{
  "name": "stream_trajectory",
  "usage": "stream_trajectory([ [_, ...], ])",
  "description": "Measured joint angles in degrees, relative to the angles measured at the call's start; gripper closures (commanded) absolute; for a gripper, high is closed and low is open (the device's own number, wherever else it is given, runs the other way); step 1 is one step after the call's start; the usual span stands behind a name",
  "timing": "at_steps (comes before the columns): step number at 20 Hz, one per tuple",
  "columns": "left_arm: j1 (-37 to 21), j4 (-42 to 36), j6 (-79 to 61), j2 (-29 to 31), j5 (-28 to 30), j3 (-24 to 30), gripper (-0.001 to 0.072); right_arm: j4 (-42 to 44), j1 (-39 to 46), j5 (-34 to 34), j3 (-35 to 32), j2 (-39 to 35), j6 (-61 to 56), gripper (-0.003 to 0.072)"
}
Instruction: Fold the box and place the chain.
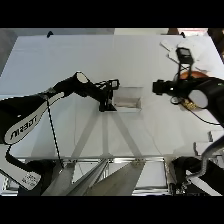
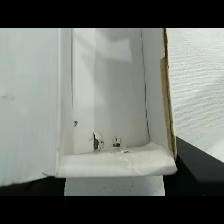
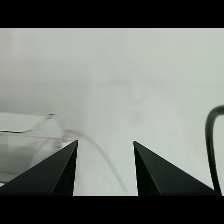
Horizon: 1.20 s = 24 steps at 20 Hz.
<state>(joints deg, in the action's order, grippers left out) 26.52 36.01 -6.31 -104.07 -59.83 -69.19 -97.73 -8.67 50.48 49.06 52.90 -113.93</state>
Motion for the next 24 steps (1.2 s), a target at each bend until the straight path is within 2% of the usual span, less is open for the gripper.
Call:
stream_trajectory([
  [3, 0.00, 0.00, 0.00, 0.00, 0.00, 0.00, 0.0375, -3.02, 8.17, 4.68, -0.02, -3.21, 6.14, 0.0256],
  [5, 0.00, 0.00, 0.02, 0.00, 0.00, 0.00, 0.0375, -3.96, 13.60, 6.78, 0.00, -3.63, 9.81, 0.0144],
  [8, 0.00, 0.00, 0.02, 0.00, 0.00, 0.00, 0.0375, -4.50, 21.44, 8.79, -0.02, -2.32, 13.70, 0.0128],
  [10, 0.00, -0.02, 0.02, 0.00, 0.00, 0.00, 0.0375, -3.72, 25.97, 9.29, 0.00, -0.20, 14.86, 0.0086],
  [15, 0.00, -0.02, 0.02, 0.00, 0.00, 0.00, 0.0375, 0.09, 32.85, 7.76, 0.00, 8.39, 16.02, 0.0087],
  [22, 0.00, -0.02, 0.00, 0.00, 0.00, 0.00, 0.0375, 1.38, 34.56, 2.01, 1.18, 20.44, 11.21, 0.0096],
  [24, 0.00, -0.02, 0.00, 0.00, 0.00, 0.00, 0.0375, 1.53, 34.67, 1.14, 1.46, 22.71, 10.01, 0.0183],
])
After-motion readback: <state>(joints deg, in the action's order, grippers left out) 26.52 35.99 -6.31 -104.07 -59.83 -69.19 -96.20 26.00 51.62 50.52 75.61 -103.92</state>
